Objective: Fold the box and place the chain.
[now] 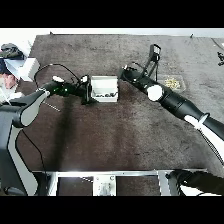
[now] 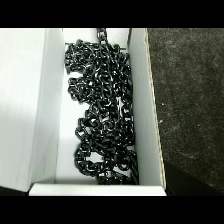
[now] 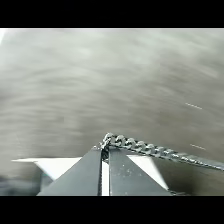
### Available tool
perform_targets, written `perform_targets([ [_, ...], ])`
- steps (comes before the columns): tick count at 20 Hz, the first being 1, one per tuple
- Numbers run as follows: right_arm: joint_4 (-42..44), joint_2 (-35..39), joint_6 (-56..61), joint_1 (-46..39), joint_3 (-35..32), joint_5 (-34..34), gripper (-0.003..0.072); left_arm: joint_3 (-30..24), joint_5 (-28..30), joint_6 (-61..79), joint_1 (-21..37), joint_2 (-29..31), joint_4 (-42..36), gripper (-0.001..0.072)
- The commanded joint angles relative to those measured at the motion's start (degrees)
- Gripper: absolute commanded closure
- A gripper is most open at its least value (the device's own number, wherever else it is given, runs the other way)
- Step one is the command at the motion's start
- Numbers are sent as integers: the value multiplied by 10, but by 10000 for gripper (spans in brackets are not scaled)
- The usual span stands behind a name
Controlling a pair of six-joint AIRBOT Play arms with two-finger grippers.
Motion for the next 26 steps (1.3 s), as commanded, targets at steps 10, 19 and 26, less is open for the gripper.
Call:
perform_targets([
  [10, -12, -94, -3, 65, 32, 42, 439, 0, 0, 0, 0, 0, 0, 305],
  [19, -97, -17, 0, -147, -54, 161, 362, 0, 0, 0, 0, 0, 0, 305],
  [26, -95, -59, 59, -275, -116, 122, 361, 0, 0, 0, 0, 0, 0, 305],
])
